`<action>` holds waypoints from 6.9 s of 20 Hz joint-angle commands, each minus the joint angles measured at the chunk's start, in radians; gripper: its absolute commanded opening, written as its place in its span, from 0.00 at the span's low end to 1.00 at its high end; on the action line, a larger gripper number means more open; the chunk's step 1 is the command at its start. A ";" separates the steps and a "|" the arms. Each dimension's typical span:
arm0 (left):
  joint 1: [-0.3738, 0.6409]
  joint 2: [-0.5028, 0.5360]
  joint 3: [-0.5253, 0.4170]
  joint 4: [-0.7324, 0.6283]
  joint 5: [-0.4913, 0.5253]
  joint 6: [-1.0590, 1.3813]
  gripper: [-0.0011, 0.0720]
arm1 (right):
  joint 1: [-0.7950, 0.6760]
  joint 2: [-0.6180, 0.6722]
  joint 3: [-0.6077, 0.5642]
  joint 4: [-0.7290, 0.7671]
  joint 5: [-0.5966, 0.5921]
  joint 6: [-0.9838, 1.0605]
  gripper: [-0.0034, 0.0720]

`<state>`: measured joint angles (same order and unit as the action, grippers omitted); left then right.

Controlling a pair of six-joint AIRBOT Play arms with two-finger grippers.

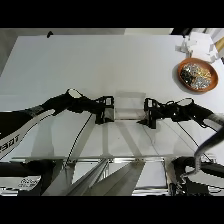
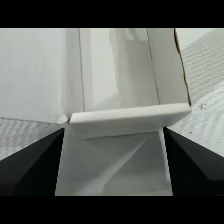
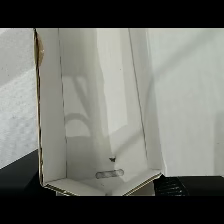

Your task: Fold the box and place the chain.

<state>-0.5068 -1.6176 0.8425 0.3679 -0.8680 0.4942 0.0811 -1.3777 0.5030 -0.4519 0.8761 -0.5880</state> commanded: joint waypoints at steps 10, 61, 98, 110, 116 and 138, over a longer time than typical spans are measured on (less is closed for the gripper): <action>-0.017 -0.001 0.002 0.039 -0.001 -0.022 0.97 | 0.001 0.000 0.000 0.004 0.000 0.004 0.60; -0.061 -0.001 0.001 -0.039 0.049 -0.031 0.11 | -0.262 0.319 0.000 -0.385 0.243 0.601 0.71; -0.061 0.000 0.002 -0.039 0.045 -0.031 0.11 | 0.090 0.352 0.072 -0.135 -0.064 0.910 0.07; -0.062 0.000 0.002 -0.039 0.045 -0.031 0.11 | 0.090 0.359 0.106 -0.695 0.114 0.671 0.44; -0.062 0.000 0.002 -0.039 0.045 -0.031 0.11 | 0.096 0.264 0.088 -0.617 0.103 0.434 0.37; -0.062 0.000 0.002 -0.039 0.045 -0.031 0.11 | 0.113 0.262 0.030 -0.272 -0.035 0.369 0.29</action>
<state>-0.5682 -1.6188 0.8433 0.3298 -0.8223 0.4633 0.1932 -1.1156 0.5423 -0.7761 0.8455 -0.2150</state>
